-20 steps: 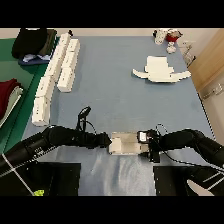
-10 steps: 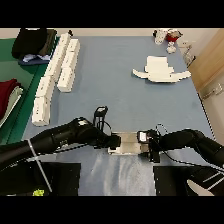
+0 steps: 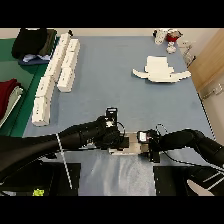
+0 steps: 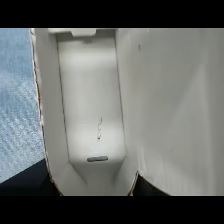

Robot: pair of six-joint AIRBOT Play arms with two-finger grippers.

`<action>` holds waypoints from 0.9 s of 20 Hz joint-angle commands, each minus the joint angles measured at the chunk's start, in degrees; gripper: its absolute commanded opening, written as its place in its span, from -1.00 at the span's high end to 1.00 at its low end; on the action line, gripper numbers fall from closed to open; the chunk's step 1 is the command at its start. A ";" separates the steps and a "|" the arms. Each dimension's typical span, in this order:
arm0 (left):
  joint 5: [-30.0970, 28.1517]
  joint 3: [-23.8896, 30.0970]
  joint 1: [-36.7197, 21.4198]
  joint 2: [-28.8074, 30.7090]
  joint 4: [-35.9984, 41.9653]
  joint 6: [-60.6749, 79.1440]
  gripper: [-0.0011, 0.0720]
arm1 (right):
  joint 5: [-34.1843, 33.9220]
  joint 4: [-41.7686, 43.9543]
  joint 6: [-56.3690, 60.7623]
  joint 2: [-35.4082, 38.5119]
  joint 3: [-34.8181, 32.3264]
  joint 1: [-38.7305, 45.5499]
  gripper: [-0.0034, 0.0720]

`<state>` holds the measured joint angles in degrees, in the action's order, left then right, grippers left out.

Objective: Fold the box.

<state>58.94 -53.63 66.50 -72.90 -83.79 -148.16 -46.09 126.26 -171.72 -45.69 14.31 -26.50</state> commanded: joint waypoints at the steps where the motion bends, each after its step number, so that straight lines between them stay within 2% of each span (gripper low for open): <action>1: 0.92 -1.81 0.70 -1.20 -0.98 -2.99 0.00 | 0.00 0.00 0.00 0.04 0.02 -0.02 -0.44; 9: 4.61 -3.13 1.05 -5.14 -2.43 -4.55 0.00 | 0.00 0.00 0.00 0.04 0.02 -0.02 -0.44; 14: 4.61 -3.15 1.05 -6.58 -1.84 -4.92 0.00 | 0.00 0.00 0.02 0.04 0.02 -0.02 -0.44; 15: 4.61 -3.15 1.05 -7.04 -1.40 -4.92 0.19 | 0.00 0.00 0.00 0.04 0.02 -0.02 -0.44; 16: 4.50 -3.15 1.07 -7.30 -1.27 -4.68 0.85 | 0.00 0.00 0.02 0.04 0.02 -0.02 -0.44; 18: 3.72 -3.15 1.22 -7.39 -1.33 -4.28 0.93 | 0.00 0.00 0.00 0.04 0.02 -0.02 -0.44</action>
